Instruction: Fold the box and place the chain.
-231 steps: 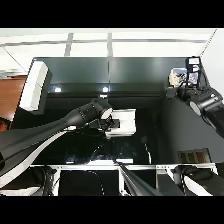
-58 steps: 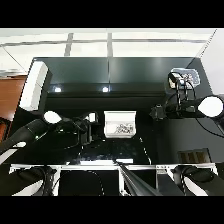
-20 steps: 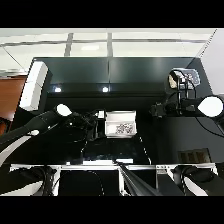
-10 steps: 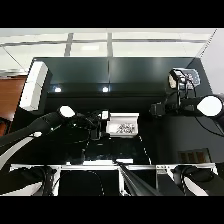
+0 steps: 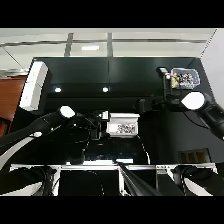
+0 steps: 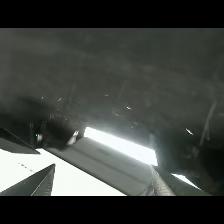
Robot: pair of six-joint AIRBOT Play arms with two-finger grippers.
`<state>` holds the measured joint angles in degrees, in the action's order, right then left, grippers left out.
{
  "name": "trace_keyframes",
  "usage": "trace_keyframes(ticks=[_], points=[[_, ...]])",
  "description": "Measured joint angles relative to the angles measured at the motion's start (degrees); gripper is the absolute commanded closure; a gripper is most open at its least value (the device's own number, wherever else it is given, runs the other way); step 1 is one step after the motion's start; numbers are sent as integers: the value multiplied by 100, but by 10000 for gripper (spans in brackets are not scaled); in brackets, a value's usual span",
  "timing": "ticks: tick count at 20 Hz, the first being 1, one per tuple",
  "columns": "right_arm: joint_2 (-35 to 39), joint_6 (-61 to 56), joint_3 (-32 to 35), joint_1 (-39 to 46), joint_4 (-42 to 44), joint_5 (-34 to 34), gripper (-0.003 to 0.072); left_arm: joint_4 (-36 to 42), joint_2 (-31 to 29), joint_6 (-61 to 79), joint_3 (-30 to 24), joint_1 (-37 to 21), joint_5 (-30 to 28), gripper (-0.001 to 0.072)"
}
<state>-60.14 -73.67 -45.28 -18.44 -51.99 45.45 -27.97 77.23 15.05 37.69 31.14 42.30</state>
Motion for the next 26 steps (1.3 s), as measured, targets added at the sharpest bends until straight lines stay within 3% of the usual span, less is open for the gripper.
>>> trace_keyframes(ticks=[11, 19, 26], points=[[-90, 4033, -122, -326, 227, 953, -31, -2, 0, -17, 0, 0, -13, 245], [-85, 5407, 17, -531, 214, 1239, -31, -2, 0, -20, 0, 0, -11, 245], [-216, 5823, 245, -715, 229, 1082, -30, -2, 0, -20, 0, 0, -11, 245]])
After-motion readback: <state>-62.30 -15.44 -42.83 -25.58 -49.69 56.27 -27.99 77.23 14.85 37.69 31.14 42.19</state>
